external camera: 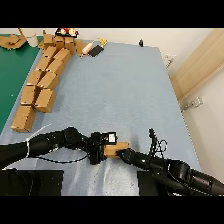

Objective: Fold the box.

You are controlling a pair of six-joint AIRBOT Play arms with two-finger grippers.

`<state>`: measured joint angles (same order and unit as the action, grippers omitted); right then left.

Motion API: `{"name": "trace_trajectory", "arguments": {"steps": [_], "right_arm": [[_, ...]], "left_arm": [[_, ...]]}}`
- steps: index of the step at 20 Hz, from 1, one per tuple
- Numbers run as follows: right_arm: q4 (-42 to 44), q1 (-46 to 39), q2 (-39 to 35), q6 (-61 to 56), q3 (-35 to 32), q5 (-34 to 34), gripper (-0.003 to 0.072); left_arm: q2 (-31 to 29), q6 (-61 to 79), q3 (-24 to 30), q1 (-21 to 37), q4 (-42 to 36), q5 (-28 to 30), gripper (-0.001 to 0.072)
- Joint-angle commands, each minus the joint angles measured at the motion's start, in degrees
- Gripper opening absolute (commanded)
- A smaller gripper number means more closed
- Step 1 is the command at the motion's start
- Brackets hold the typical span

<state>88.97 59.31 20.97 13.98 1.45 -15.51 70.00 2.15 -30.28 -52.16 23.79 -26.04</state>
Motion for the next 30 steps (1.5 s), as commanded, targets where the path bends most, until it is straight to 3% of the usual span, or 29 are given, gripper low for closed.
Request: {"name": "trace_trajectory", "arguments": {"steps": [1, 9, 13, 15, 18, 20, 22, 26, 30], "right_arm": [[-0.26, 0.00, 0.35, 0.00, 0.00, 0.04, 0.0002], [-2.25, -0.24, -4.66, -0.04, 2.51, -0.96, 0.0003], [-7.63, -2.62, -4.96, -0.02, 6.23, -5.86, 0.0003], [-10.58, -3.67, -4.85, 0.00, 9.20, -13.86, 0.0003], [-17.20, -6.01, -4.85, 4.72, 14.49, -34.82, 0.0003], [-17.57, -8.98, -4.83, 9.57, 17.14, -40.13, 0.0003], [-17.05, -12.37, -4.13, 13.38, 19.52, -41.13, 0.0003], [-12.61, -18.03, 5.64, 27.52, 26.27, -46.86, 0.0003], [-7.74, -23.34, 24.00, 43.19, 39.04, -57.24, 0.0004]], "left_arm": [[0.02, -0.04, -0.02, 0.00, 0.00, -0.02, 0.0384], [0.02, -0.02, -0.02, 0.00, 0.00, -0.02, 0.0383], [0.00, -0.02, -0.02, 0.00, 0.00, 0.00, 0.0384], [0.02, -0.02, -0.02, 0.00, 0.00, -0.02, 0.0384], [0.00, -0.04, -0.02, 0.00, 0.00, -0.02, 0.0384], [0.02, -0.02, -0.02, 0.00, 0.00, -0.02, 0.0384], [0.02, -0.04, -0.02, 0.02, 0.00, 0.00, 0.0383], [0.00, -0.02, -0.02, 0.00, 0.00, -0.02, 0.0384], [0.02, -0.04, -0.02, 0.00, -0.02, 0.00, 0.0383]]}}
